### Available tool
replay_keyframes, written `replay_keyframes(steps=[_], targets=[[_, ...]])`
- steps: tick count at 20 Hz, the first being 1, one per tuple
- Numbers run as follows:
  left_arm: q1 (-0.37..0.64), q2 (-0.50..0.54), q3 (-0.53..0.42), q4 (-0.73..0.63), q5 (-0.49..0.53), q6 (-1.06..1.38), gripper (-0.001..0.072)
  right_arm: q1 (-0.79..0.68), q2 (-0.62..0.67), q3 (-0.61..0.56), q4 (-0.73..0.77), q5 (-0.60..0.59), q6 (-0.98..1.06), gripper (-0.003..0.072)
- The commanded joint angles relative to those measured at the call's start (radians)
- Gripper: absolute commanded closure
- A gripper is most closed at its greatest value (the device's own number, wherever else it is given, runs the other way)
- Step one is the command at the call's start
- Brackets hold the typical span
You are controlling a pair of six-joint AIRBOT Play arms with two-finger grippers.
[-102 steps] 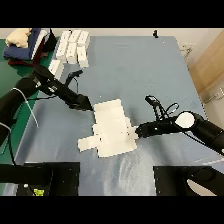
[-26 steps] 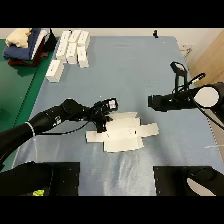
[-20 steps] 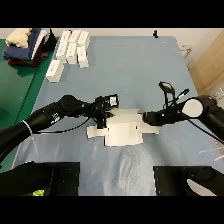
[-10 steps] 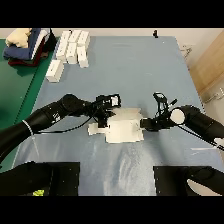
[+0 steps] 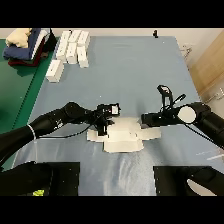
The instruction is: Fold the box.
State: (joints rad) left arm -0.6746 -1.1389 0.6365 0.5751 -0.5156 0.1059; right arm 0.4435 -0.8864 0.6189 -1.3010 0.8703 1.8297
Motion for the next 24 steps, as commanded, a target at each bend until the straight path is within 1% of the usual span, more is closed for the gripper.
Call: replay_keyframes(steps=[1, 4, 6, 9, 13, 14, 15, 17, 18, 19, 22, 24], targets=[[-0.015, -0.016, -0.025, -0.022, 0.019, 0.011, 0.0696, 0.001, 0.038, 0.007, 0.004, 0.012, 0.014, 0.0684], [-0.018, 0.011, -0.017, -0.019, 0.025, 0.015, 0.0696, 0.001, 0.040, 0.007, 0.002, 0.011, 0.014, 0.0684], [-0.018, 0.052, -0.006, -0.014, 0.071, 0.037, 0.0695, 0.001, 0.040, 0.007, 0.000, -0.002, 0.014, 0.0684], [-0.016, 0.097, 0.024, -0.014, 0.109, 0.093, 0.0696, 0.000, 0.053, 0.010, -0.014, -0.068, 0.040, 0.0684], [-0.018, 0.081, 0.037, -0.018, 0.091, 0.109, 0.0696, -0.001, 0.076, 0.055, -0.121, -0.122, 0.112, 0.0684], [-0.025, 0.068, 0.030, -0.020, 0.092, 0.103, 0.0697, -0.001, 0.077, 0.071, -0.148, -0.128, 0.129, 0.0684], [-0.045, 0.061, 0.011, -0.020, 0.128, 0.104, 0.0698, -0.001, 0.077, 0.088, -0.166, -0.127, 0.139, 0.0684], [-0.117, 0.061, -0.032, -0.019, 0.283, 0.105, 0.0698, -0.001, 0.077, 0.109, -0.169, -0.127, 0.142, 0.0684], [-0.149, 0.061, -0.049, -0.019, 0.344, 0.105, 0.0699, -0.001, 0.077, 0.112, -0.169, -0.128, 0.142, 0.0684], [-0.177, 0.061, -0.065, -0.021, 0.377, 0.103, 0.0698, -0.001, 0.077, 0.112, -0.169, -0.126, 0.142, 0.0684], [-0.220, 0.061, -0.101, -0.035, 0.375, 0.078, 0.0698, -0.001, 0.077, 0.112, -0.168, -0.124, 0.145, 0.0684], [-0.225, 0.062, -0.110, -0.043, 0.340, 0.071, 0.0698, -0.001, 0.077, 0.112, -0.166, -0.122, 0.145, 0.0684]])
